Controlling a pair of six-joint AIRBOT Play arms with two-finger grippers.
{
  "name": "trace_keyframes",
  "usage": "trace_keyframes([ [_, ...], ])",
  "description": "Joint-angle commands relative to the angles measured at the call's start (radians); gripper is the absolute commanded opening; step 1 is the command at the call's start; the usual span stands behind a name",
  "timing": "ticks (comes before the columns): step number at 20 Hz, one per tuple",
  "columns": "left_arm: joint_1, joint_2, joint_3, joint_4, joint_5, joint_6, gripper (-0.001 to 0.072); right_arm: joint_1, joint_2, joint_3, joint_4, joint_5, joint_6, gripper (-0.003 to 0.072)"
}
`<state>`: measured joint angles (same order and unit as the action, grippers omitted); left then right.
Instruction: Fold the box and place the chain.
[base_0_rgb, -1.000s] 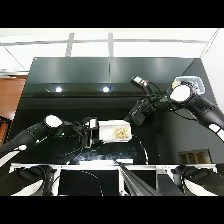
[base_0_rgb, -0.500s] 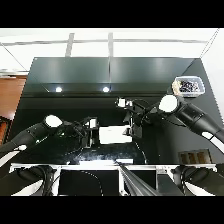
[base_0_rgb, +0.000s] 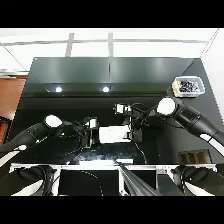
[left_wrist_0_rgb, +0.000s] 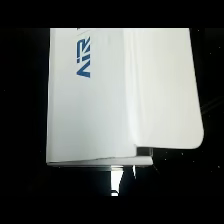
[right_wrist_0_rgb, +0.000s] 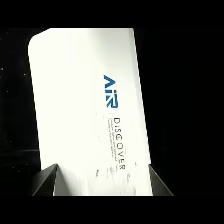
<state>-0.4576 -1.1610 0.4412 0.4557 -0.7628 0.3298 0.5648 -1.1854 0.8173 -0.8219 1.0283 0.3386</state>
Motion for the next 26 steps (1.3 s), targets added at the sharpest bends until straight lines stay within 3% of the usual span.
trace_keyframes([
  [1, 0.0, -0.001, 0.001, 0.0, 0.0, 0.0, 0.0326, 0.027, 0.0, -0.026, 0.002, -0.074, -0.001, 0.0674],
  [3, 0.0, -0.001, 0.001, 0.0, 0.0, 0.0, 0.0326, 0.031, 0.001, -0.026, 0.002, -0.098, 0.0, 0.0428],
  [5, 0.0, -0.001, 0.001, 0.0, 0.0, 0.0, 0.0326, 0.029, 0.003, -0.024, 0.0, -0.098, 0.003, 0.0426],
  [6, 0.0, -0.001, 0.001, 0.0, 0.0, 0.0, 0.0326, 0.029, 0.006, -0.024, 0.001, -0.096, 0.006, 0.0293],
  [7, 0.0, -0.001, 0.001, 0.0, 0.0, 0.0, 0.0326, 0.029, 0.011, -0.024, 0.002, -0.096, 0.009, 0.0245],
  [26, 0.0, -0.001, 0.001, 0.0, 0.0, 0.0, 0.0326, 0.03, 0.027, -0.028, -0.003, 0.003, 0.073, 0.0246],
])
